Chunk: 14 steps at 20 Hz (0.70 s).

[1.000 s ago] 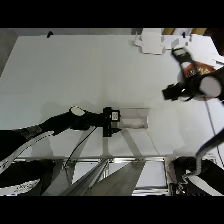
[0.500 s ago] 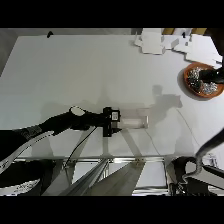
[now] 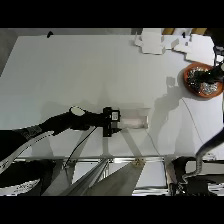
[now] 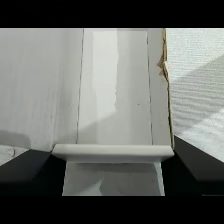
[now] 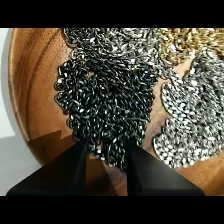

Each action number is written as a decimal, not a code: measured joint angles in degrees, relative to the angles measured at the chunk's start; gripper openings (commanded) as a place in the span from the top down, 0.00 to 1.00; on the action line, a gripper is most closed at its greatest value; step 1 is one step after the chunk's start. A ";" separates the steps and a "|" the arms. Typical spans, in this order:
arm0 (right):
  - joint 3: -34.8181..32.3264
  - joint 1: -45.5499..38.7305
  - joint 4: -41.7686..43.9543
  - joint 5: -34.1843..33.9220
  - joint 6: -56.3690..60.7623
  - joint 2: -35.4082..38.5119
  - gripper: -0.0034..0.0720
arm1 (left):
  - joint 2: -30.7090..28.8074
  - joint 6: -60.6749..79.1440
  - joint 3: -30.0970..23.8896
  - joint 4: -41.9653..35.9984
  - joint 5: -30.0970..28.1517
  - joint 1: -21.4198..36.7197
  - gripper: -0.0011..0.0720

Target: Fold the box and place the chain.

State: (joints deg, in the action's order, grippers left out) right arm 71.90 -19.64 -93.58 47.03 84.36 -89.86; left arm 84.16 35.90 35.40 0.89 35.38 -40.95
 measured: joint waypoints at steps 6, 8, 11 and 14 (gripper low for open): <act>0.96 -0.96 0.90 -2.38 0.92 -4.15 0.73 | 0.00 0.00 0.00 0.00 0.02 0.00 0.79; 1.01 -2.05 1.03 -2.32 1.11 -4.87 0.72 | 0.00 0.00 -0.02 0.00 0.02 0.00 0.79; 1.07 -3.65 2.86 -2.34 0.98 -5.49 0.72 | 0.00 0.00 0.00 -0.02 0.02 0.00 0.79; 1.07 -4.31 5.25 -2.91 -0.37 -5.75 0.72 | 0.00 0.00 0.00 -0.02 0.02 0.00 0.79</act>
